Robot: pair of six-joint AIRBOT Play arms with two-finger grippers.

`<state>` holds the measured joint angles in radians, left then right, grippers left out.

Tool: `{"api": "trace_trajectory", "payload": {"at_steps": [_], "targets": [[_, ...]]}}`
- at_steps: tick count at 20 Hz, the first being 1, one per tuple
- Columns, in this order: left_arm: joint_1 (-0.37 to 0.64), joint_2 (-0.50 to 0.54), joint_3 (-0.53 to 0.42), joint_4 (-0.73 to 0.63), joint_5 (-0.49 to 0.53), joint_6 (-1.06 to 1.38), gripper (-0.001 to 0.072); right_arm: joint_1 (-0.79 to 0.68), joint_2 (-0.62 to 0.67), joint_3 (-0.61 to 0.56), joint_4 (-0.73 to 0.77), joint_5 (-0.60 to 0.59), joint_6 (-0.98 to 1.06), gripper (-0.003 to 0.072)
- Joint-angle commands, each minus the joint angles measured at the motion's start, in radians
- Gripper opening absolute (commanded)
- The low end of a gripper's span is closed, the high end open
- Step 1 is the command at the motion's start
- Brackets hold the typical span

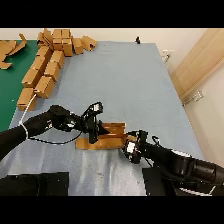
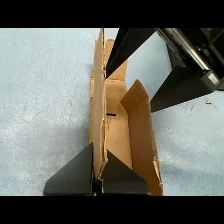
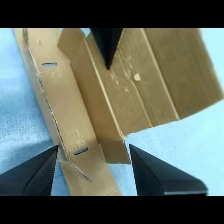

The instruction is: Fold the box.

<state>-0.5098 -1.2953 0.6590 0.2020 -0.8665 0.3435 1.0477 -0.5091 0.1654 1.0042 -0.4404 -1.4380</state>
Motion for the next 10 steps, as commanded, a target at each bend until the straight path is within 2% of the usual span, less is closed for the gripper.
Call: {"api": "trace_trajectory", "payload": {"at_steps": [1,10], "targets": [[-0.001,0.0,0.0,0.0,0.0,0.0,0.0013,-0.079,0.001,0.0,0.111,0.051,-0.135,0.0719],[-0.001,0.0,0.0,0.0,0.0,0.0,0.0013,-0.101,-0.029,0.014,0.152,0.067,-0.172,0.0718]]}}
